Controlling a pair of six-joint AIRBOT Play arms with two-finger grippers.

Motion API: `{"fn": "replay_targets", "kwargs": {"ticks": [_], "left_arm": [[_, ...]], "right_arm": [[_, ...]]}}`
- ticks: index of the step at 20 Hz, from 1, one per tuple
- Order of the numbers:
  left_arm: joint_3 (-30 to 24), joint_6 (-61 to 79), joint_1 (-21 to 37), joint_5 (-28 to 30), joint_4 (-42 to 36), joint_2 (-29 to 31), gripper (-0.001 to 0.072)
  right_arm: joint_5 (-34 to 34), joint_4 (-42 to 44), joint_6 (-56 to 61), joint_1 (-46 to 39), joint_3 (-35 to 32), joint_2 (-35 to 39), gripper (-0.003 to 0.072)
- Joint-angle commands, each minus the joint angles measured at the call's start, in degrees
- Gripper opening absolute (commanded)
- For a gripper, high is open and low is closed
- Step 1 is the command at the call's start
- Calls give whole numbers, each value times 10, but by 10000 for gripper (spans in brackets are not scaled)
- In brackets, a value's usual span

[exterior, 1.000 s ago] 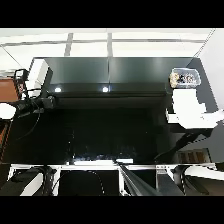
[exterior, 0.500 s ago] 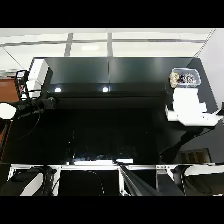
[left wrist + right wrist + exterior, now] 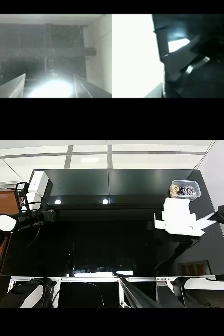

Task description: Fold the box and place the chain.

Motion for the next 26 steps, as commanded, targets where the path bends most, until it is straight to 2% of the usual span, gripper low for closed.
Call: {"fn": "replay_targets", "kwargs": {"ticks": [1, 3, 6, 8, 10, 12, 17, 20, 23, 24, 26], "left_arm": [[0, 0, 0, -11, 0, 0, 704], [0, 1, 0, -34, 0, 0, 704], [0, 2, 0, -65, 0, 0, 704], [0, 2, 0, -80, -10, -1, 704], [-1, 4, 0, -100, -61, -9, 704], [-2, 62, -4, -117, -139, -31, 704], [0, 251, -4, -169, -446, -143, 703], [28, 270, -30, -173, -459, -220, 703], [84, 274, -77, -176, -456, -292, 703], [103, 274, -89, -193, -456, -316, 703], [149, 298, -107, -299, -456, -379, 704]], "right_arm": [[-19, 159, -67, 36, -120, 107, 9], [-67, 241, -113, 74, -225, 186, 10], [-173, 333, -160, 151, -376, 296, 10], [-242, 405, -181, 215, -451, 334, 10], [-291, 465, -199, 291, -495, 338, 10], [-343, 487, -210, 372, -512, 338, 10], [-484, 486, -220, 551, -514, 338, 10], [-514, 485, -220, 599, -514, 337, 11], [-520, 493, -218, 609, -514, 337, 11], [-521, 495, -218, 609, -514, 337, 11], [-521, 496, -218, 609, -514, 337, 11]]}}
